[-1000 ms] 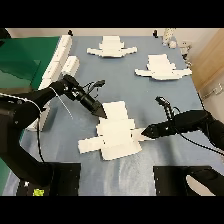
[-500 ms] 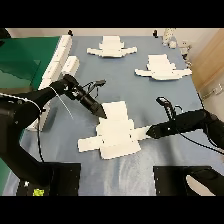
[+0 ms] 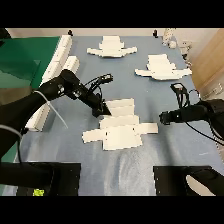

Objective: Fold the box.

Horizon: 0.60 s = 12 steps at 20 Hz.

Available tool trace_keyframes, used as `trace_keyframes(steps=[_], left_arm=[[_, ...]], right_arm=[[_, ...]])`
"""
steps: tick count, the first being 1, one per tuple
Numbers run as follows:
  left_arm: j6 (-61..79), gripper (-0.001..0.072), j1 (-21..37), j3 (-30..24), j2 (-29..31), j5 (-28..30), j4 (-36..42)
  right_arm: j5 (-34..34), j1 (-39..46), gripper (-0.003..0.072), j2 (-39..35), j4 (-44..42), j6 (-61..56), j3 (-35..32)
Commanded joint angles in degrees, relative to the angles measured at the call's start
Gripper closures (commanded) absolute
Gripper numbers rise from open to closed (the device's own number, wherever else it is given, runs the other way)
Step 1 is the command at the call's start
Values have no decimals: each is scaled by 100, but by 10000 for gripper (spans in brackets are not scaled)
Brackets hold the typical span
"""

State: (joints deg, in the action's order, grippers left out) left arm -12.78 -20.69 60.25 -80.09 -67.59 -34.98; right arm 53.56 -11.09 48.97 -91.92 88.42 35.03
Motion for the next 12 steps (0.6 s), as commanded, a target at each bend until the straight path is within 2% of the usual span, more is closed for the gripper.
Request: trace_keyframes(steps=[1,5,10,12], left_arm=[[754,698,-409,-752,992,1152,-166],[1150,698,-870,-1606,1696,1856,-160],[1193,696,-1292,-2135,1720,2715,-129],[1189,696,-1320,-2170,1720,2800,-125]], right_arm=[[-229,0,224,0,332,-529,295],[-369,0,224,0,313,-933,293],[-372,-2,224,0,293,-1001,293],[-372,-2,224,0,251,-1001,293]])
